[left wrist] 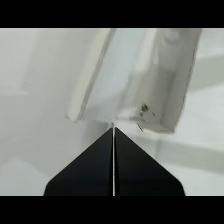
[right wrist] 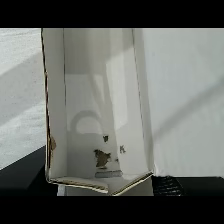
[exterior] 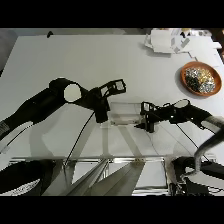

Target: Fold the box and place the chain.

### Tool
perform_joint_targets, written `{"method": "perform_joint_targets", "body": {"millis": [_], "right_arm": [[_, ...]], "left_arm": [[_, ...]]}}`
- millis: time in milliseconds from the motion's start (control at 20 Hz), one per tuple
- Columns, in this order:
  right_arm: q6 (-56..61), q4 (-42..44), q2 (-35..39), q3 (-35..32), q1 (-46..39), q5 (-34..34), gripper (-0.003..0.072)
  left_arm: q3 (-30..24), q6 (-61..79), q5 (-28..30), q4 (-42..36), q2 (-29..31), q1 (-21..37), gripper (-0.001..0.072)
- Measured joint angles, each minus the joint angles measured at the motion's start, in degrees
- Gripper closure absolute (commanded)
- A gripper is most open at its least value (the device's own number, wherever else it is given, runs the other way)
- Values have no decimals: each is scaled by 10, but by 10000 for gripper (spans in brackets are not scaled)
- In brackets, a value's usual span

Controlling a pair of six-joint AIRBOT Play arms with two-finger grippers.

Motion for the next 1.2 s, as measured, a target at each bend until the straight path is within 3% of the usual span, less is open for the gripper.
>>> {"method": "perform_joint_targets", "body": {"millis": [350,700,800,900,1200], "right_arm": [[0,0,0,0,0,0,348],[0,0,0,0,0,0,348],[0,0,0,0,0,0,348],[0,0,0,0,0,0,348],[0,0,0,0,0,0,348]], "left_arm": [[-9,54,-48,3,-47,11,703],[-103,198,-12,-30,-49,59,686],[-120,239,9,-55,-49,69,493],[-128,277,34,-79,-47,76,413],[-136,417,80,-133,-36,86,413]]}}
